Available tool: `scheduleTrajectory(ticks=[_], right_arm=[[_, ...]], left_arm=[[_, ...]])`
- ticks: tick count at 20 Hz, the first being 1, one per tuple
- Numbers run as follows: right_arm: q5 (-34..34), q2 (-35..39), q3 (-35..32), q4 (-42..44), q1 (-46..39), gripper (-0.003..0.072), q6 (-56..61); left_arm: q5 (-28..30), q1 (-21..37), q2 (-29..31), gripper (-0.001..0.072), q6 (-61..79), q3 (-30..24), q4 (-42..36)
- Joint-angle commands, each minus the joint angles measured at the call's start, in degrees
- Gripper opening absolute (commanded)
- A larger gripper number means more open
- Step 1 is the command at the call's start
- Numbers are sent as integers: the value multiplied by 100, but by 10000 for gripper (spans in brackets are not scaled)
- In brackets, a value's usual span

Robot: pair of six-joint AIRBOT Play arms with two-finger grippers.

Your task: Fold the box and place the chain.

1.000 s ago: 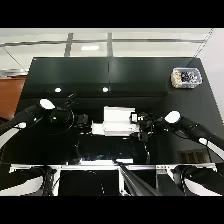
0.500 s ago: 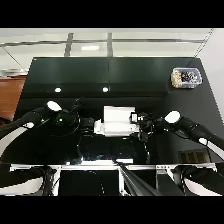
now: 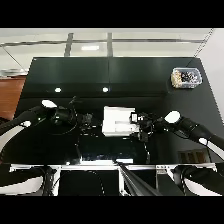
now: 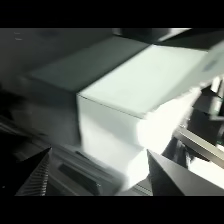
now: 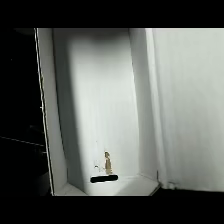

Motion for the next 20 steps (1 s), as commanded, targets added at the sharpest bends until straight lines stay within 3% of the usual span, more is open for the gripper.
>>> scheduleTrajectory(ticks=[1, 5, 7, 10, 15, 16, 17, 20], right_arm=[[0, 0, -4, 2, 0, 305, 0], [-2, 0, -4, 2, 0, 305, 0], [-2, 0, -4, 2, 0, 305, 0], [-2, 0, -4, 2, 0, 305, 0], [-2, 0, -4, 0, 0, 305, 0], [0, 0, -4, 0, 0, 305, 0], [0, 0, -4, 0, 0, 305, 0], [-2, 0, -4, 0, 0, 305, 2]], left_arm=[[-214, 13, -4, 670, 118, 7, -446], [-299, -232, -4, 619, 166, 11, -575], [-310, -372, -4, 498, 186, 33, -560], [-348, -398, -4, 498, 184, 79, -522], [-391, -330, -4, 546, 184, 168, -424], [-396, -295, -4, 664, 184, 186, -354], [-402, -267, -4, 720, 184, 203, -264], [-592, -129, -4, 720, 142, 310, 138]])
